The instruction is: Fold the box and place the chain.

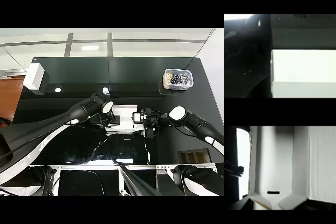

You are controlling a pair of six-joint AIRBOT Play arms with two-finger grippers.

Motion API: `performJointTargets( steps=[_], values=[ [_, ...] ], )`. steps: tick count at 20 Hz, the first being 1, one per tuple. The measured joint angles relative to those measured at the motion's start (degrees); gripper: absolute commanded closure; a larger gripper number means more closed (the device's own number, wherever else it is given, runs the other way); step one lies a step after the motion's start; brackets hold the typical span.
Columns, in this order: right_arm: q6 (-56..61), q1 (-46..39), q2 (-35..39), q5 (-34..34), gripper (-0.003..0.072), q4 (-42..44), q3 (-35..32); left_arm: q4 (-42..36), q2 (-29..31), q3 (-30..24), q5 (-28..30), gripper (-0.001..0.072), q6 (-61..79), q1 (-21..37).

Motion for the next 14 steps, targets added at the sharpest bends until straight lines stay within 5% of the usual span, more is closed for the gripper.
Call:
performJointTargets(
  steps=[2,3,5,14],
  values=[
    [-0.6,0.0,0.3,0.1,0.0241,-0.4,0.0,0.0,0.0,0.0,0.0,0.0682,0.2,0.0],
    [-0.8,0.0,0.4,0.0,0.0254,-0.6,0.0,0.0,0.0,0.0,-0.1,0.0682,0.5,0.0],
    [-1.2,0.0,0.5,0.3,0.0484,-0.8,0.0,0.0,0.0,0.0,-0.2,0.0682,0.4,0.0],
    [3.2,0.8,-1.4,0.4,0.0484,6.5,0.0,-0.2,0.0,0.0,-0.3,0.0682,0.4,0.0]
  ],
)
